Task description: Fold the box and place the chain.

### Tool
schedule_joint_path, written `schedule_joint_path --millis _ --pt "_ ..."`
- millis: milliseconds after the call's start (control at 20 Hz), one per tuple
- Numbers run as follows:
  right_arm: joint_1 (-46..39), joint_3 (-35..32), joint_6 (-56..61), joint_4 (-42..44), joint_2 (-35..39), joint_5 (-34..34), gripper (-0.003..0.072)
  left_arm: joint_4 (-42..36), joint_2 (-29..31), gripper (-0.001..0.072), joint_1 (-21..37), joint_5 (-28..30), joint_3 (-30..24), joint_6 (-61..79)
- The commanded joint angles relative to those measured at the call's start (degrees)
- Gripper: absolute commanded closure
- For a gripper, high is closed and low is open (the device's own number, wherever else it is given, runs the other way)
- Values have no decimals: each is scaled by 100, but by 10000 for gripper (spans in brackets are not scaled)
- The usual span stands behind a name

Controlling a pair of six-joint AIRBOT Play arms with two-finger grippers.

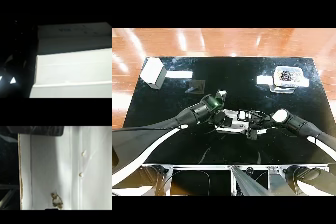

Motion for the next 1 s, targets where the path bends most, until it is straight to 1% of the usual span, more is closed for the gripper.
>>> schedule_joint_path --millis 0,250,400,500,550,850,900,950 --pt "2 2 -2 -2 4 4 312 2 -26 369 4 -15 4 -4" --pt "2 2 -2 -2 4 4 312 2 -50 369 4 -48 4 -2" --pt "2 2 -2 -2 4 4 312 0 -50 428 2 -149 4 -2" --pt "2 2 -2 -2 4 4 312 0 -50 633 0 -149 7 2" --pt "2 2 -2 -2 4 4 312 0 -50 690 -2 -146 4 7" --pt "2 2 -2 -2 4 4 312 -44 -50 686 -2 -142 7 4" --pt "2 2 -2 -2 4 4 313 -63 -50 661 -2 -136 7 4" --pt "2 2 -2 -2 4 4 312 -76 -48 526 -2 -131 9 2"
